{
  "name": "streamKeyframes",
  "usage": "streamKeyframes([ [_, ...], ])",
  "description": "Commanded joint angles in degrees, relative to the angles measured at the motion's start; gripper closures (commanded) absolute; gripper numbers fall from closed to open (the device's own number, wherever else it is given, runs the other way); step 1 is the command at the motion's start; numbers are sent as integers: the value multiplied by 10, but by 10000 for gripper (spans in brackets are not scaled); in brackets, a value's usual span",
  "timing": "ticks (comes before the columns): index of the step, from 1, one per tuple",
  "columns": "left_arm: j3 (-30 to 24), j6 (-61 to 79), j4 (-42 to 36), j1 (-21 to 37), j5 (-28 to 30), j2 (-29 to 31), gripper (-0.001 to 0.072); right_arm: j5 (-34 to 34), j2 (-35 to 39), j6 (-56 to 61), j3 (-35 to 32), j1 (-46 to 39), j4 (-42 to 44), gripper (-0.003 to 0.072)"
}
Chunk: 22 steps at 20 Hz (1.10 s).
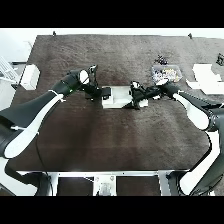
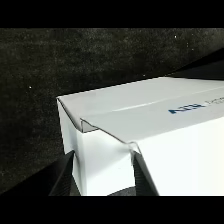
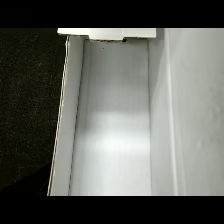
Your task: Fold the box and place the chain.
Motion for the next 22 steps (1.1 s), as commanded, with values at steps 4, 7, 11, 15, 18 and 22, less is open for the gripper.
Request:
streamKeyframes([
  [4, 1, -13, 11, -3, -10, 0, 272, 0, 0, 0, 0, 0, 0, 99],
  [7, 1, -45, 42, -7, -13, 0, 272, 0, 0, 0, 0, 0, 0, 100],
  [11, 22, -82, 77, -19, -34, -14, 273, 0, 0, 0, 0, 0, 0, 99],
  [15, 69, -98, 96, -30, -69, -35, 273, 0, 0, 0, 0, 0, 0, 99],
  [18, 81, -107, 105, -33, -82, -44, 273, 0, 0, 0, 0, 0, 0, 99],
  [22, 86, -114, 123, -43, -86, -54, 273, 0, 0, 0, 0, 0, 0, 99],
])
